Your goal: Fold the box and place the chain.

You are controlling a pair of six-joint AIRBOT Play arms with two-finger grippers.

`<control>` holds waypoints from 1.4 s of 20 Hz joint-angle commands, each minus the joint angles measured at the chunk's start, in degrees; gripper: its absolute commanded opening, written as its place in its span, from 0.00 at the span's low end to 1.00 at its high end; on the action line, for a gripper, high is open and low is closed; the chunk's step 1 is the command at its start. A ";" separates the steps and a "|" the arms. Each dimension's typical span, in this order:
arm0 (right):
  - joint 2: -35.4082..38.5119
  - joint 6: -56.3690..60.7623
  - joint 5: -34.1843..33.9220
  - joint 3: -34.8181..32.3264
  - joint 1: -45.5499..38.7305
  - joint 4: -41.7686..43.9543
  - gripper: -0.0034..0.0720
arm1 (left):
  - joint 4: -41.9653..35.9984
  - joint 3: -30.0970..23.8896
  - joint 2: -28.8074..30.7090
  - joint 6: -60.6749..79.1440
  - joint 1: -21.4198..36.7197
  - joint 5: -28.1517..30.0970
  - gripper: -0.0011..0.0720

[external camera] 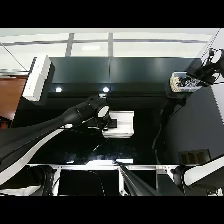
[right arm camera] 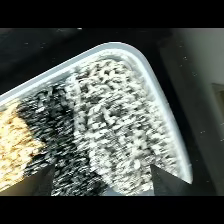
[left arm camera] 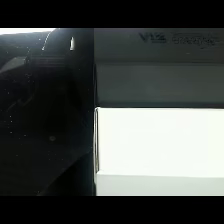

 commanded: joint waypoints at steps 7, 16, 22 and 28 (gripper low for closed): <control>-2.43 -0.07 -3.48 0.15 -0.04 -0.33 0.81 | -0.52 0.04 -0.02 0.02 0.02 0.04 0.06; -2.71 -2.29 -0.24 0.13 -0.04 0.35 0.37 | -0.63 0.04 -0.02 0.02 0.04 0.17 0.06; 0.59 -4.09 2.01 0.15 -0.04 0.33 0.06 | -0.63 0.04 -0.02 0.02 0.04 0.15 0.06; 12.50 -8.72 -0.24 0.15 -0.04 0.76 0.06 | -0.63 0.04 -0.02 0.00 0.04 0.24 0.06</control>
